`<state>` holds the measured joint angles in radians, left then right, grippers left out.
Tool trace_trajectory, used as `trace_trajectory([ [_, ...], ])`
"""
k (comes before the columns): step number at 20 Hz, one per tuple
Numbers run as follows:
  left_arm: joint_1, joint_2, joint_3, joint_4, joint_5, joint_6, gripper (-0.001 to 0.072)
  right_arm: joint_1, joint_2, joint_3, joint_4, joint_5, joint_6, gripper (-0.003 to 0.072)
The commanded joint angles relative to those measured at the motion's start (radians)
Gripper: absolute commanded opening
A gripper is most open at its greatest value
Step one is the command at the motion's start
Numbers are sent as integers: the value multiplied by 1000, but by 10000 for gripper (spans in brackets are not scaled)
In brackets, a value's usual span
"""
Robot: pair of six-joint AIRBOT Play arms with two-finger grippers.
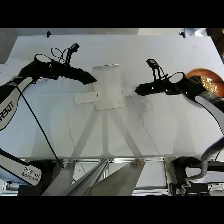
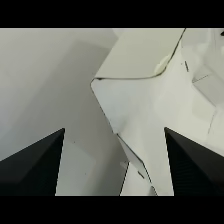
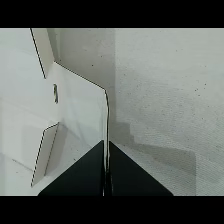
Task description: Fold the box and place the chain.
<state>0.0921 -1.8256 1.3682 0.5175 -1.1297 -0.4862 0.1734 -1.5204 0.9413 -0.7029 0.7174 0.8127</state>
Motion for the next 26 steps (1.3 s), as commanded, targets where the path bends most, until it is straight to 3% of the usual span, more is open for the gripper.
trace_trajectory([
  [1, -3, -27, 14, -47, -19, 42, 703, 1, -1, 0, 0, 0, 0, 10],
  [11, -114, -30, 14, 75, -12, 124, 698, 1, -1, 0, 0, 0, 0, 10],
  [12, -117, -30, 14, 76, -11, 124, 667, 1, -1, 0, 0, 0, 0, 10],
  [13, -118, -30, 14, 78, -12, 126, 559, 1, -1, 0, 0, 0, 0, 10],
  [15, -119, -30, 14, 80, -13, 145, 460, 1, -1, 0, 0, 0, 0, 10],
  [17, -119, -30, 14, 80, -13, 159, 230, 1, -1, 0, 0, 0, 0, 10],
  [19, -119, -30, 14, 80, -19, 174, 167, 1, -1, 0, 0, 0, 0, 10],
  [20, -119, -30, 14, 80, -20, 175, 6, 1, -1, 0, 0, 0, 0, 10],
  [26, -117, -29, 14, 82, -43, 177, 14, 1, -1, 0, 0, 0, 0, 10],
])
